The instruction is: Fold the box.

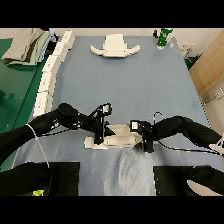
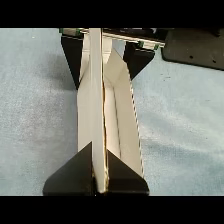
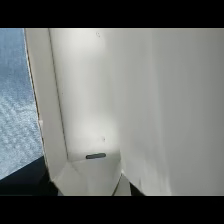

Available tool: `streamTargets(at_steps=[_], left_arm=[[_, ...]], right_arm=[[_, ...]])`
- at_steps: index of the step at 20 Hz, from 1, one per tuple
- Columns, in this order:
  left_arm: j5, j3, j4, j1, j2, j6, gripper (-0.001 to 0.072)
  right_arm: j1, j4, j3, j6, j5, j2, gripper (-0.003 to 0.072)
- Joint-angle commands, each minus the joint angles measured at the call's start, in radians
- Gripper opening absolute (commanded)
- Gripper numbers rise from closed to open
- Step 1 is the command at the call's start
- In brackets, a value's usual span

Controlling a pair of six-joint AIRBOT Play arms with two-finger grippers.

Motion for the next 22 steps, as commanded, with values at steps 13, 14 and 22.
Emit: streamTargets(at_steps=[13,14,22], left_arm=[[-0.326,0.0,0.565,0.119,0.394,-1.161,0.0012],[-0.349,0.0,0.536,0.093,0.422,-1.266,0.0012],[0.483,0.002,0.293,-0.312,0.322,-1.574,0.0011]], right_arm=[[0.001,0.0,0.0,0.0,-0.001,0.0,0.0506],[0.001,0.0,0.0,0.0,0.0,0.0,0.0506],[0.001,0.0,0.0,0.0,-0.001,0.0,0.0506]])
